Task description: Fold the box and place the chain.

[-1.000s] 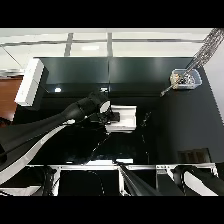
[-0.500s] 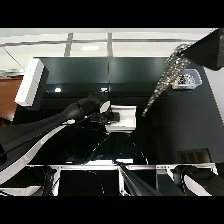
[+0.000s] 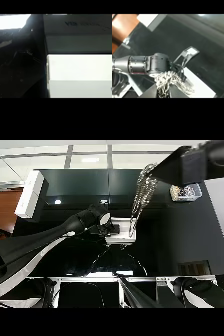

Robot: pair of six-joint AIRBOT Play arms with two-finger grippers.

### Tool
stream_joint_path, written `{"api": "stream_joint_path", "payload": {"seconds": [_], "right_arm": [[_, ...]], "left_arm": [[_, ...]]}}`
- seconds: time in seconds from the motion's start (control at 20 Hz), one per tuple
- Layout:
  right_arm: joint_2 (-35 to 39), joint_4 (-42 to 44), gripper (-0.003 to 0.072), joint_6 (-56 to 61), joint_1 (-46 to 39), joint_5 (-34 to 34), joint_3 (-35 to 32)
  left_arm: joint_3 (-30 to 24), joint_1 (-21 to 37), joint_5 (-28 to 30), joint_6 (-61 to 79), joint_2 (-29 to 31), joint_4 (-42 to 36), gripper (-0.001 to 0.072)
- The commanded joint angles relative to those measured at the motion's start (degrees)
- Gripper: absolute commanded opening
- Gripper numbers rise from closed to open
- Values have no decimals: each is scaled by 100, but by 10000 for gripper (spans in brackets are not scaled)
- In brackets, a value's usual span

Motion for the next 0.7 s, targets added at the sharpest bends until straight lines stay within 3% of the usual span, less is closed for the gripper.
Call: {"api": "stream_joint_path", "payload": {"seconds": [0.0, 0.25, 0.55, 0.65], "right_arm": [[-249, -179, 6, 20, 280, -9, -177], [-247, -267, 7, 22, 278, 39, -848], [-245, -1373, 7, 52, 278, 688, -1692], [-245, -1307, 7, 63, 280, 514, -2232]], "left_arm": [[2, 2, 0, 0, 2, 11, 28], [2, 2, 2, 0, 2, 11, 28], [4, 2, 13, 0, 2, 20, 28], [4, 2, 11, 0, 2, 20, 28]]}}
